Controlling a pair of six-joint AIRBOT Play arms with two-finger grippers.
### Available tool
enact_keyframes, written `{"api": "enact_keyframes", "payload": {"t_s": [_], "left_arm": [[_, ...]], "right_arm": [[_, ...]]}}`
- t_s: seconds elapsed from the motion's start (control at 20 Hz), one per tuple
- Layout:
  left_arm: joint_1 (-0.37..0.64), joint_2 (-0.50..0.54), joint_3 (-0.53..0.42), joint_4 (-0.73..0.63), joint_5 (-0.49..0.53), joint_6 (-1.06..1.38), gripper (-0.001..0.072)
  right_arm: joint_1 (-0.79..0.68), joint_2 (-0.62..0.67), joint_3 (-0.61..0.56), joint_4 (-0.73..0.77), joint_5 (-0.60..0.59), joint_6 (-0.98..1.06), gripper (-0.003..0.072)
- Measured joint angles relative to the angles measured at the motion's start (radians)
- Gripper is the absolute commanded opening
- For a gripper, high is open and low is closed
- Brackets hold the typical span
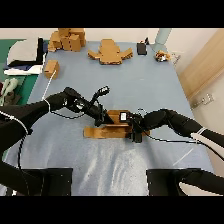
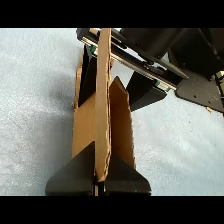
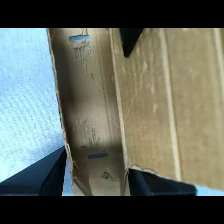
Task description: Fold the box.
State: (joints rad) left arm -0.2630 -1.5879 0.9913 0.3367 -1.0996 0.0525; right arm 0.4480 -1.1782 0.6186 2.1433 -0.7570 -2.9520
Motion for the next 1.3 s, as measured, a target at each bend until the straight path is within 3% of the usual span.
{"api": "enact_keyframes", "payload": {"t_s": [0.1,0.55,0.6,0.65,1.3], "left_arm": [[0.0,0.0,0.0,0.0,0.0,0.0,0.0014],[0.0,0.0,0.0,0.0,0.0,0.0,0.0014],[0.0,0.0,0.0,0.0,0.0,0.0,0.0015],[0.0,0.0,0.0,0.0,0.0,0.0,0.0014],[0.001,0.0,0.0,0.0,0.001,0.0,0.0015]], "right_arm": [[0.0,0.0,0.0,0.0,-0.002,0.0,0.0444],[0.0,0.0,0.0,-0.002,-0.013,0.0,0.0452],[0.0,0.0,0.0,-0.004,-0.014,0.0,0.0481],[0.0,0.0,0.0,-0.004,-0.015,0.001,0.0597],[0.0,0.0,0.001,-0.003,-0.013,0.048,0.0593]]}}
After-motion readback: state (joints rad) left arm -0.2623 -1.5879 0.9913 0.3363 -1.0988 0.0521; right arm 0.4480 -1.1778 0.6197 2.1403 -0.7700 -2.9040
